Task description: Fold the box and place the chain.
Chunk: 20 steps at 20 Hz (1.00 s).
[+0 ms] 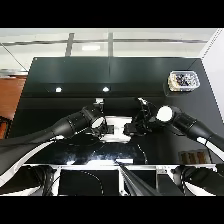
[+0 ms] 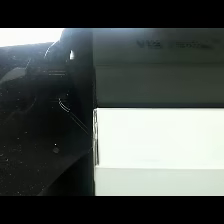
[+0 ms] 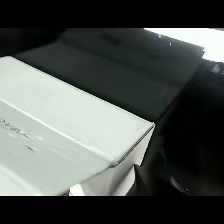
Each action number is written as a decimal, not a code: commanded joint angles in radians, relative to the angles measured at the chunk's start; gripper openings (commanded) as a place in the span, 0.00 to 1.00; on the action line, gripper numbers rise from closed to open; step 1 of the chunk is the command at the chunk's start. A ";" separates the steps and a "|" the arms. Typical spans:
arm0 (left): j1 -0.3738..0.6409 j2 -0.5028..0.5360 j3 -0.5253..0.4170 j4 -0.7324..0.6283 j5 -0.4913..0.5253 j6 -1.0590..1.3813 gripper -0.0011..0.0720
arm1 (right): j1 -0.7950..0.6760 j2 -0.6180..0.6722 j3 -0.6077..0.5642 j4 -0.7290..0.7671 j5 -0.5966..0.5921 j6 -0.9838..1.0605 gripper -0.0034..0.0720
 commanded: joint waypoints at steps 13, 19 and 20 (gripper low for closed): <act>0.000 0.000 0.000 0.004 0.003 0.001 0.05 | 0.251 -0.142 0.175 -0.493 0.095 0.671 0.38; 0.000 0.000 0.000 0.004 0.004 0.001 0.05 | 0.253 -0.175 0.203 -0.510 0.149 0.716 0.35; 0.000 0.000 0.000 0.004 0.004 0.001 0.05 | 0.253 -0.176 0.202 -0.510 0.149 0.716 0.35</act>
